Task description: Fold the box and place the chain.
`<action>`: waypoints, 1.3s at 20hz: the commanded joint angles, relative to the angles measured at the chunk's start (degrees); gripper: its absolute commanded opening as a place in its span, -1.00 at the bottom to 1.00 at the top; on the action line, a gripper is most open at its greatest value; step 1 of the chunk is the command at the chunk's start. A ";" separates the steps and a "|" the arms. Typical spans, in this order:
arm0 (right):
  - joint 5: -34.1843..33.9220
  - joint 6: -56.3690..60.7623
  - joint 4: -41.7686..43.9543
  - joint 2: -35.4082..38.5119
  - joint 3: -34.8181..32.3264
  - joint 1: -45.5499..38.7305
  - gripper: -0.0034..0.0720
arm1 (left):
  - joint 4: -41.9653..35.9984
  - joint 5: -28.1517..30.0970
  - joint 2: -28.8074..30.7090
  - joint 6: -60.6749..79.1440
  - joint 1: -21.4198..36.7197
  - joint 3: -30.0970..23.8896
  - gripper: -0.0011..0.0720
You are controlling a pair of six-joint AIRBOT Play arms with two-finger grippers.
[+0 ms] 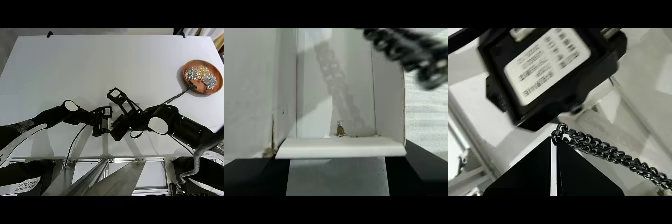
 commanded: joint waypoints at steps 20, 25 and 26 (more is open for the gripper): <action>4.90 24.39 -15.82 -5.86 -0.07 0.44 -0.66 | 0.02 0.02 0.02 0.02 0.04 0.00 -0.28; 3.61 24.85 -15.04 -7.48 -0.02 0.44 -0.56 | 0.02 0.00 0.02 0.02 0.04 0.00 -0.28; 3.96 24.83 -14.71 -7.41 0.00 0.44 -0.54 | 0.02 0.02 0.02 0.02 0.04 0.00 -0.28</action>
